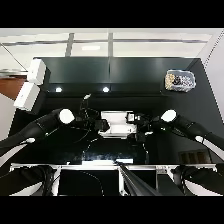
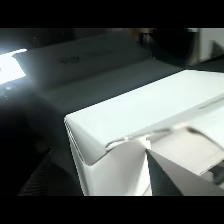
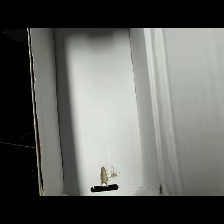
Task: Fold the box and place the chain.
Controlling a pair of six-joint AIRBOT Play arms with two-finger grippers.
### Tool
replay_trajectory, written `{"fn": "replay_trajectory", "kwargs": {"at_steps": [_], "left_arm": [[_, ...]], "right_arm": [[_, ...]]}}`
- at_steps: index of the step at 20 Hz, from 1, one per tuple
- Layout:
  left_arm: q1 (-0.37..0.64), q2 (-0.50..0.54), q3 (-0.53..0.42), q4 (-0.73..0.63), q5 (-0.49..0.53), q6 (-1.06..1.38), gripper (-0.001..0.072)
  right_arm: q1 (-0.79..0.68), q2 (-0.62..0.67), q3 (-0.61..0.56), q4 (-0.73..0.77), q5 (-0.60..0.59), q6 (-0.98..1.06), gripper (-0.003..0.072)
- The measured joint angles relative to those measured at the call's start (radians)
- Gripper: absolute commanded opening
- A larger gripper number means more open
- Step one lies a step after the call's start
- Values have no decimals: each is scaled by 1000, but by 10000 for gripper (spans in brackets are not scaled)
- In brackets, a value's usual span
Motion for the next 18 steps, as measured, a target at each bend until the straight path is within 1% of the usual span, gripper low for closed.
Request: {"fn": "replay_trajectory", "kwargs": {"at_steps": [4, 5, 8, 14, 16, 18], "left_arm": [[-54, -1, 40, 138, 3, -179, 663], [-63, -2, 45, 160, 2, -220, 610], [-79, -3, 55, 196, -11, -312, 606], [-91, -12, 71, 242, -64, -397, 604], [-106, -25, 96, 299, -90, -440, 602], [-126, -52, 136, 368, -138, -486, 575]], "right_arm": [[0, 0, 0, 0, -1, 0, 474], [0, 0, 0, 0, -1, 0, 474], [0, 0, 0, 0, 0, 0, 474], [0, 0, 0, -1, 0, 0, 474], [0, 0, 0, -1, 0, 0, 474], [0, 0, 0, -1, 0, 0, 474]]}}
